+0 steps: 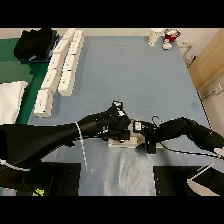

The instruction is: Fold the box.

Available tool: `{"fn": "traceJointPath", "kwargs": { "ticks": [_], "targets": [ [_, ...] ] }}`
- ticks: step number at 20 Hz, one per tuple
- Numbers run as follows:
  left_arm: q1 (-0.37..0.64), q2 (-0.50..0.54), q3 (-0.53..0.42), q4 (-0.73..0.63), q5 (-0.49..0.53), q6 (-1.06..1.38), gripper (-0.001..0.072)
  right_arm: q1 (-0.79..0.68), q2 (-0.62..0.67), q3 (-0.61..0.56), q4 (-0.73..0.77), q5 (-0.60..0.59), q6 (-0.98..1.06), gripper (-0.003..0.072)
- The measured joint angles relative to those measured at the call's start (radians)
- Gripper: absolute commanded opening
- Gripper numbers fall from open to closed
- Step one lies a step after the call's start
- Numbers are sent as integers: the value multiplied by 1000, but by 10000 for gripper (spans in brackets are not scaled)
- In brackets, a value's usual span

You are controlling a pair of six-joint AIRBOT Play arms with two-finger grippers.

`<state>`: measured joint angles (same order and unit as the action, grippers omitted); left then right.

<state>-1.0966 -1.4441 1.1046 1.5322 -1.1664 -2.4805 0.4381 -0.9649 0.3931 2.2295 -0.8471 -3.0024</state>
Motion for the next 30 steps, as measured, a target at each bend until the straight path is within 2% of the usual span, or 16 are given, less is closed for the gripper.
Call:
{"fn": "traceJointPath", "kwargs": {
  "ticks": [1,2,11,12,13,14,23,24,25,26,27,30],
  "targets": [
    [0,-4,0,1,-8,-1,86,0,0,0,0,0,0,462],
    [-1,-7,0,9,-28,-3,13,0,0,0,0,0,0,462],
    [-1,-16,0,14,-31,0,17,0,0,0,0,-1,1,462],
    [-1,-16,0,13,-31,0,237,0,0,0,0,-1,0,462],
    [-1,-17,0,10,-21,4,504,0,0,0,0,-1,0,462],
    [-1,-15,3,-2,-10,4,531,0,0,0,0,-1,0,462],
    [-1,71,34,45,-113,11,531,0,0,0,0,0,0,462],
    [-1,89,37,47,-134,22,518,0,0,0,0,0,0,462],
    [-1,110,40,52,-163,35,359,0,0,0,0,0,0,462],
    [-1,130,42,53,-187,51,117,0,0,0,0,0,0,462],
    [-1,150,44,53,-216,68,12,0,0,0,0,0,0,462],
    [-6,203,48,48,-276,153,12,0,0,0,0,0,0,462]
  ]
}}
